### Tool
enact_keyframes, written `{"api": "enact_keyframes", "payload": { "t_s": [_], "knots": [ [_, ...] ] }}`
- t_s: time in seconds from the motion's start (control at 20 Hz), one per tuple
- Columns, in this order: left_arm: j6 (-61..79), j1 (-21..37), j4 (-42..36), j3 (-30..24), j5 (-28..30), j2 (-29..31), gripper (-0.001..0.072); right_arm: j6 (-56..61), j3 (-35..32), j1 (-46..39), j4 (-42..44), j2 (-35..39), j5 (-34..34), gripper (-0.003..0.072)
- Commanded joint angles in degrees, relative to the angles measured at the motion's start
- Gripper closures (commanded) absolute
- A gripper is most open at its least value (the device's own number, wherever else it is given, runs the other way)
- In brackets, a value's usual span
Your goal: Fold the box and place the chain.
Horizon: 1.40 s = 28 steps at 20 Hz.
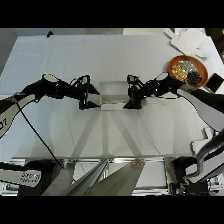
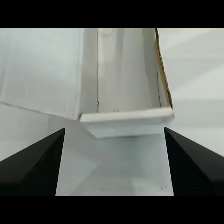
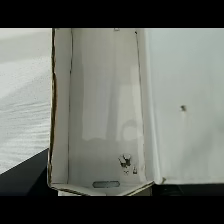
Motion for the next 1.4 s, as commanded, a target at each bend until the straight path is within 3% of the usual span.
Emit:
{"api": "enact_keyframes", "payload": {
  "t_s": [0.0,0.3,0.9,1.1,1.35],
  "knots": [
    [-1.3,0.0,2.4,0.1,-0.5,0.0,0.0004,0.0,0.0,0.0,0.0,0.0,0.0,0.0297],
    [-1.6,-0.1,-1.9,0.1,-1.4,0.0,0.0002,0.0,0.0,0.0,0.0,0.0,0.0,0.0297],
    [-6.5,-4.7,-1.8,0.1,4.5,-1.9,0.0004,0.0,0.0,0.0,0.0,0.0,0.0,0.0297],
    [-10.7,-6.7,3.7,2.2,7.3,-4.3,0.0006,0.0,0.0,0.0,0.0,0.0,0.0,0.0297],
    [-10.9,-7.6,4.0,3.0,8.0,-5.2,0.0006,0.0,0.0,0.0,0.0,0.0,0.0,0.0297]
  ]
}}
